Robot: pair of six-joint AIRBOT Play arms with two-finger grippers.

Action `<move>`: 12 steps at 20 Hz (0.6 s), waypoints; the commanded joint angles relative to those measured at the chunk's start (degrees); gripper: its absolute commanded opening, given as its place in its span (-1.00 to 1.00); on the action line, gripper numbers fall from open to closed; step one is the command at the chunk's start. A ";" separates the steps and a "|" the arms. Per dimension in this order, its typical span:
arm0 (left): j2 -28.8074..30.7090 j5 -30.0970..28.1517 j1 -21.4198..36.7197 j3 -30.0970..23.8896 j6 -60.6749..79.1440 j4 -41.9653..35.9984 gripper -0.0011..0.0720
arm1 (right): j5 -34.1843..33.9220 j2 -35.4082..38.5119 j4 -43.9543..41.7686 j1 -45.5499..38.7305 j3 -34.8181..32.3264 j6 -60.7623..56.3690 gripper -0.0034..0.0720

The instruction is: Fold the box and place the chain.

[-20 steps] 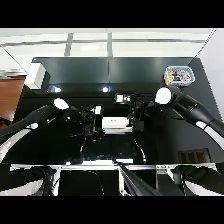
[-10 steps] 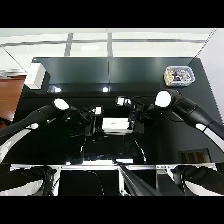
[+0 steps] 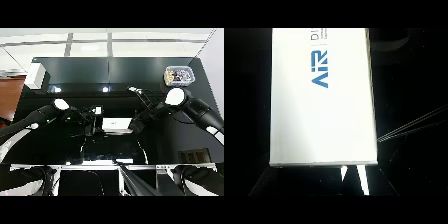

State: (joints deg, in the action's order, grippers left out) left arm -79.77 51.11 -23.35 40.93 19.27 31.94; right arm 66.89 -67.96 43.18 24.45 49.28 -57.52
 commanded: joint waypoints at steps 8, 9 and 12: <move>-0.04 -0.07 0.00 0.04 0.02 -0.04 0.19 | -11.82 -7.72 -11.15 -0.39 -6.51 -3.82 -0.87; -0.04 -0.04 0.00 0.04 0.02 -0.04 0.19 | -11.89 -8.33 -11.13 -0.39 -7.13 -3.80 -0.87; -0.04 -0.04 0.00 0.04 0.02 -0.07 0.19 | -11.85 -8.48 -11.23 -0.42 -7.69 -3.63 -0.87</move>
State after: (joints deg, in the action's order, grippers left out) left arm -79.77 51.09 -23.33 40.93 19.38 31.97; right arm 55.81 -75.50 30.94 24.01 42.44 -60.77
